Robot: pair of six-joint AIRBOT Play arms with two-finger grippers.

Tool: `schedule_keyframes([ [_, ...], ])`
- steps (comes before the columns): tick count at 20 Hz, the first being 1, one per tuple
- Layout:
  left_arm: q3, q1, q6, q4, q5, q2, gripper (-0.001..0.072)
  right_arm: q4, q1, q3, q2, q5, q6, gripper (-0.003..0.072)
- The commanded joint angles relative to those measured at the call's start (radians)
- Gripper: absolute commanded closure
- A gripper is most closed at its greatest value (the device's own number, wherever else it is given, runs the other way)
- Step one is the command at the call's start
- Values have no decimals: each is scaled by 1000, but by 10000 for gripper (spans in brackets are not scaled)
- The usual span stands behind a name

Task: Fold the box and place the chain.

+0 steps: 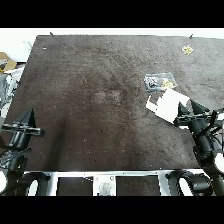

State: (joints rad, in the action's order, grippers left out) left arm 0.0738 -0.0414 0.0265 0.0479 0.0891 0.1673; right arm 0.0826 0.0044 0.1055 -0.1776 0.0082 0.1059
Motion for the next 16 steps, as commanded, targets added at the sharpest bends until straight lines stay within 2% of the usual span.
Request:
schedule_keyframes([
  [1,-1,0,0,0,0,1,697,0,0,0,0,0,0,230],
  [8,-1,0,0,0,0,1,697,0,0,19,-13,-16,-83,229],
  [16,-1,0,0,0,0,1,697,-10,-3,185,-195,-42,-98,230],
])
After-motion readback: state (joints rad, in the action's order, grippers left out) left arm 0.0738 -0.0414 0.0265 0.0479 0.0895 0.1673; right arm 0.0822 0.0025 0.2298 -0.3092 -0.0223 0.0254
